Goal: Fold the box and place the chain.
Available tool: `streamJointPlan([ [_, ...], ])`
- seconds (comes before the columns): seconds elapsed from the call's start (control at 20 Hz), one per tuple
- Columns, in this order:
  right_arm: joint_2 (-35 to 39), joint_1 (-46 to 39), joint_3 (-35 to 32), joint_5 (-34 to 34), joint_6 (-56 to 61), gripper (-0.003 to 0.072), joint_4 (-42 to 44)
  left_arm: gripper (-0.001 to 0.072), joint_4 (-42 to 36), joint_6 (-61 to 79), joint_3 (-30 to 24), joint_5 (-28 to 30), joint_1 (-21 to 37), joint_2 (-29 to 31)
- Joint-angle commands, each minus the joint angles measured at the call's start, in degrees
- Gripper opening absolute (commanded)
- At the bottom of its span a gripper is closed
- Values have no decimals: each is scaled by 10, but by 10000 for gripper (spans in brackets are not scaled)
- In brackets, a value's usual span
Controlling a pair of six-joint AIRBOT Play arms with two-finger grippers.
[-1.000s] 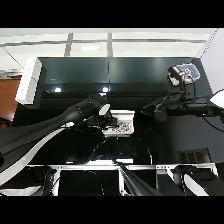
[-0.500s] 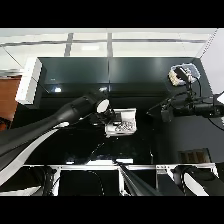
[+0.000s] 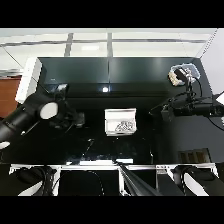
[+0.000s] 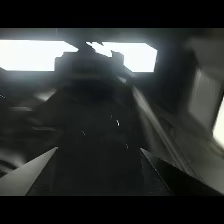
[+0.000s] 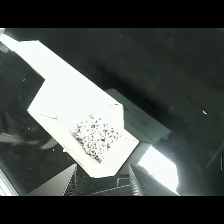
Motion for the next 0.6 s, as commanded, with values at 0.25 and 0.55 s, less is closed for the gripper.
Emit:
streamJointPlan([
  [0.25, 0, 0, 0, -19, 43, 369, -4, 711, -374, 934, -144, 198, 35, 8],
  [0.55, 0, 1, 0, -19, 73, 369, -3, 707, -410, 1134, -98, 254, -23, -59],
])
